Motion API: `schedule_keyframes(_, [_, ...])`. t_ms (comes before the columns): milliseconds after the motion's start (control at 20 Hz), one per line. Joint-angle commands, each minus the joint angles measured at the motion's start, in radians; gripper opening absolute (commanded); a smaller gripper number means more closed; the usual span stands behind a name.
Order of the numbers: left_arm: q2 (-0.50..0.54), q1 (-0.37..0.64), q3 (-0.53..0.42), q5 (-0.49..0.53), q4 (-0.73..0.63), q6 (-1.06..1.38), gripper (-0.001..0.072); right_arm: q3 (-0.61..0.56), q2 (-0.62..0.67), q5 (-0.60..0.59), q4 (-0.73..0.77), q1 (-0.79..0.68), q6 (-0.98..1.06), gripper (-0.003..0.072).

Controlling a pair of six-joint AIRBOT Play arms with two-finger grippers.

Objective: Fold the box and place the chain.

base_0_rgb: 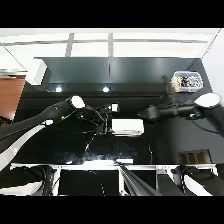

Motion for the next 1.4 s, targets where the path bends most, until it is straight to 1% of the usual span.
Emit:
schedule_keyframes(0, [0.035, 0.002, 0.005, -0.007, -0.008, -0.003, 0.072, 0.072, 0.103, 0.112, -0.117, -0.202, 0.009, 0.0009])
schedule_keyframes(200, [0.143, 0.001, 0.005, -0.007, 0.08, -0.054, 0.072, 0.072, 0.209, 0.165, -0.126, -0.416, 0.008, 0.001])
schedule_keyframes(300, [0.184, -0.013, 0.005, -0.005, 0.078, -0.054, 0.072, 0.072, 0.222, 0.155, -0.127, -0.451, 0.008, 0.0009])
schedule_keyframes(350, [0.188, -0.029, 0.009, 0.001, 0.077, -0.054, 0.072, 0.071, 0.222, 0.139, -0.128, -0.451, 0.008, 0.0009])
schedule_keyframes(400, [0.185, -0.052, 0.016, 0.01, 0.068, -0.054, 0.072, 0.071, 0.222, 0.124, -0.128, -0.448, 0.008, 0.0009])
schedule_keyframes(500, [0.164, -0.106, 0.034, 0.063, 0.043, -0.058, 0.0716, 0.071, 0.222, 0.113, -0.129, -0.448, 0.008, 0.0009])
schedule_keyframes(600, [0.118, -0.153, 0.066, 0.134, 0.026, -0.093, 0.0717, 0.071, 0.222, 0.114, -0.131, -0.448, 0.008, 0.0009])
schedule_keyframes(650, [0.09, -0.17, 0.091, 0.147, 0.026, -0.116, 0.0717, 0.071, 0.222, 0.114, -0.131, -0.448, 0.008, 0.0009])
schedule_keyframes(800, [0.018, -0.203, 0.179, 0.138, 0.027, -0.224, 0.0716, 0.071, 0.222, 0.114, -0.132, -0.448, 0.008, 0.0009])
schedule_keyframes(900, [-0.02, -0.206, 0.209, 0.098, 0.029, -0.25, 0.0716, 0.07, 0.222, 0.114, -0.132, -0.448, 0.008, 0.0009])
schedule_keyframes(1050, [-0.047, -0.206, 0.22, 0.05, 0.032, -0.282, 0.0717, 0.07, 0.222, 0.114, -0.132, -0.448, 0.008, 0.0009])
schedule_keyframes(1350, [-0.05, -0.206, 0.222, 0.063, 0.035, -0.281, 0.0716, 0.07, 0.222, 0.114, -0.132, -0.448, 0.008, 0.001])
